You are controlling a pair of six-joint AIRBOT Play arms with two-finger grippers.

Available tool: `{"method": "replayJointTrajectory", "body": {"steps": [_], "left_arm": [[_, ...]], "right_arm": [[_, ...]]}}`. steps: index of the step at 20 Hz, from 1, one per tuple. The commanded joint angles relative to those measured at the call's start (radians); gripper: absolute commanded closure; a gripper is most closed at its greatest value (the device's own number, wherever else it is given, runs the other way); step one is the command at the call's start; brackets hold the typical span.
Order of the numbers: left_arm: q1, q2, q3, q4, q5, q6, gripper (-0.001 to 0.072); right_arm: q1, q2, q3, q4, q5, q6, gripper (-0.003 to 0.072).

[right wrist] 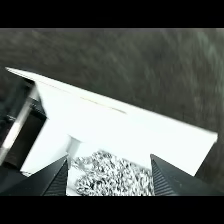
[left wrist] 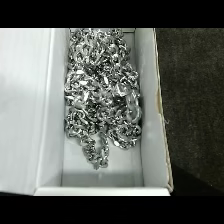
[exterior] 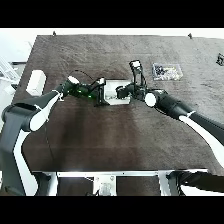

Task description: Fold the box and place the chain.

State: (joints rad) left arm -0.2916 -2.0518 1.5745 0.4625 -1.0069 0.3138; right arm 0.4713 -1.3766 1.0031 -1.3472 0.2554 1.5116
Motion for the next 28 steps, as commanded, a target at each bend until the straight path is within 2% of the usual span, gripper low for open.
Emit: {"method": "replayJointTrajectory", "body": {"steps": [1,3,4,5,6,7,8,11,14,17,19,24,28], "left_arm": [[0.0,0.0,0.0,0.0,0.001,0.0,0.0351],[0.0,0.0,0.0,0.0,0.001,0.0,0.0351],[0.0,0.0,0.0,0.0,0.0,0.0,0.0352],[0.0,0.0,0.0,0.0,0.0,0.0,0.0351],[0.0,0.0,0.0,0.0,0.001,0.0,0.0351],[0.0,0.0,0.0,0.0,0.001,0.0,0.0351],[0.0,0.0,0.0,0.0,0.001,0.0,0.0351],[0.0,0.0,0.0,0.0,0.001,0.0,0.0351],[0.0,0.0,0.0,0.0,0.001,0.0,0.0351],[0.0,0.0,0.0,0.0,0.001,0.0,0.0351],[0.0,0.0,0.0,0.0,0.001,0.0,0.0351],[0.0,0.0,0.0,0.0,0.001,0.0,0.0351],[0.0,0.0,0.0,0.0,0.001,0.0,0.0351]], "right_arm": [[-0.009,0.106,-0.001,-0.024,0.001,-0.166,0.0096],[-0.051,0.172,-0.001,-0.077,0.0,-0.208,0.0099],[-0.086,0.191,-0.001,-0.084,0.0,-0.214,0.0162],[-0.132,0.204,-0.001,-0.085,0.0,-0.215,0.0332],[-0.18,0.205,0.001,-0.086,0.0,-0.216,0.0373],[-0.227,0.205,0.003,-0.085,0.001,-0.241,0.0493],[-0.261,0.205,0.005,-0.082,0.003,-0.294,0.052],[-0.334,0.189,0.061,-0.003,0.125,-0.46,0.0537],[-0.383,0.123,0.163,0.218,0.295,-0.739,0.0538],[-0.444,-0.013,0.306,0.469,0.525,-0.989,0.0539],[-0.479,-0.123,0.404,0.592,0.668,-1.078,0.0539],[-0.478,-0.323,0.54,0.627,0.713,-1.15,0.056],[-0.479,-0.386,0.555,0.798,0.711,-1.254,0.0559]]}}
